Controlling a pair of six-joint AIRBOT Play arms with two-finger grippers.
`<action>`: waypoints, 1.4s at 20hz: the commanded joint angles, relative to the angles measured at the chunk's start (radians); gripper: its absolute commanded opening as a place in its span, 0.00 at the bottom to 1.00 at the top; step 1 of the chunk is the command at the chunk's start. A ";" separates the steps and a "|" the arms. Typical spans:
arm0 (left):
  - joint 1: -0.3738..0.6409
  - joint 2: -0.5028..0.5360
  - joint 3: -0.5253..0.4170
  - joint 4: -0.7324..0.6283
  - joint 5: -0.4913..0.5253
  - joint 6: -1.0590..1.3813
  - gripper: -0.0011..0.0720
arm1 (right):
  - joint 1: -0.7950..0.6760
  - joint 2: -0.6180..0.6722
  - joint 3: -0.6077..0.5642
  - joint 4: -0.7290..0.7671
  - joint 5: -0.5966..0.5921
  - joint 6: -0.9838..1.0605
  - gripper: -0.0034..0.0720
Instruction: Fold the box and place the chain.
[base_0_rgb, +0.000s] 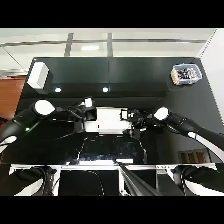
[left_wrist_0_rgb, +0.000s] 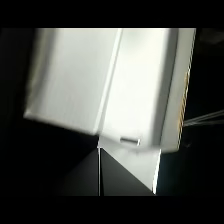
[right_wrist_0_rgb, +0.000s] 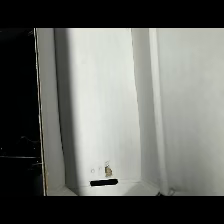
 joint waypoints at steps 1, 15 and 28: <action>0.091 0.121 0.004 0.221 -0.140 -0.149 0.05 | 0.001 0.000 0.000 0.000 0.000 0.000 0.26; 0.546 -0.177 0.000 -0.163 -0.438 -1.048 0.05 | 0.001 0.000 0.000 0.000 0.000 0.000 0.26; 0.544 -0.339 0.001 -0.117 -0.330 -0.938 0.05 | 0.001 0.000 0.000 0.000 0.000 0.000 0.26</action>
